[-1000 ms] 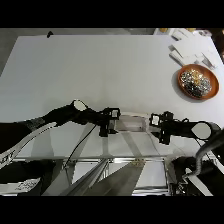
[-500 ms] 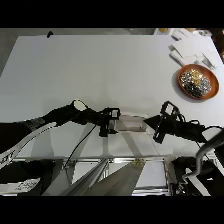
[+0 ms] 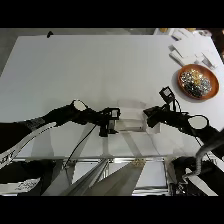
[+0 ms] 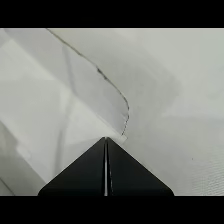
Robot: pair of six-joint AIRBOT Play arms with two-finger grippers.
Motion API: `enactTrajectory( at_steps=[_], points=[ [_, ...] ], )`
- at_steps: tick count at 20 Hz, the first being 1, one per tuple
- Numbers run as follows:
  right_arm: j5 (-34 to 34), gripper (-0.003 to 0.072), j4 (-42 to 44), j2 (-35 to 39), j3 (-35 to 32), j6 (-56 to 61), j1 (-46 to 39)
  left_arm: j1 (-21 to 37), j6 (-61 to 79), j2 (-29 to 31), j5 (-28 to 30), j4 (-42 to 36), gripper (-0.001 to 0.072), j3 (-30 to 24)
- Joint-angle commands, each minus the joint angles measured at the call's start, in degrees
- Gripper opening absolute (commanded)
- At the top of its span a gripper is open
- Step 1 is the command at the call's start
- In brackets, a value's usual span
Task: Fold the box and place the chain.
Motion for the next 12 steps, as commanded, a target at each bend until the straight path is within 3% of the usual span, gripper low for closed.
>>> enactTrajectory(
  at_steps=[1,5,8,12],
  points=[
    [0.6,0.0014,0.0,-2.8,0.0,1.1,0.0,0.0,0.2,0.0,0.0,0.1,0.0271,0.0],
    [2.9,0.0014,-3.9,-2.3,0.0,6.6,0.0,0.0,0.2,0.0,0.0,0.1,0.0271,0.0],
    [6.4,0.0014,-7.2,3.2,1.3,9.9,0.0,0.0,0.2,0.0,0.0,0.1,0.0271,0.0],
    [13.1,0.0011,-24.1,13.8,5.2,13.6,0.0,0.0,0.2,0.0,0.0,0.1,0.0271,0.0]
  ],
)
